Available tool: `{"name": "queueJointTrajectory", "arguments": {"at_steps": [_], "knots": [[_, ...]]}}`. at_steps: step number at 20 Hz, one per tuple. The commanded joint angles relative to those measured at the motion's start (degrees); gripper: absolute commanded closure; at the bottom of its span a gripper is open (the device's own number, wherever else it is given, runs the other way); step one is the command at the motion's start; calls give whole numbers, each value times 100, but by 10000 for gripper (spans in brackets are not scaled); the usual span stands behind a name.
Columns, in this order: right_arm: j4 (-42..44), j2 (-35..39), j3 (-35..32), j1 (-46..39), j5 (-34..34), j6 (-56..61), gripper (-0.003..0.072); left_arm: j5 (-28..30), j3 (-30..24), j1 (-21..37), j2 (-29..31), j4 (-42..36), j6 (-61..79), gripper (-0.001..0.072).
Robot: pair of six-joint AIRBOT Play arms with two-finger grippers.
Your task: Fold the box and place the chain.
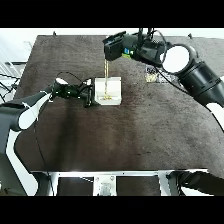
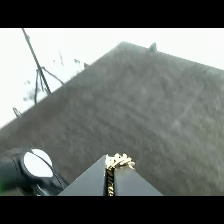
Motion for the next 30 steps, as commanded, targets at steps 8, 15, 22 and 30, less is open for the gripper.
{"name": "queueJointTrajectory", "arguments": {"at_steps": [8,15,22,30], "knots": [[-15,-1596,-1799,-122,-612,17,682,0,0,0,-2,2,0,292],[-343,-922,-1659,-420,-649,-4,245,0,0,0,-2,2,0,292],[-776,-310,-1397,-1486,-1047,-907,309,0,2,0,-2,2,0,292],[2959,-1845,-76,-2321,1488,-5125,320,-2,0,0,-2,0,0,292]]}}
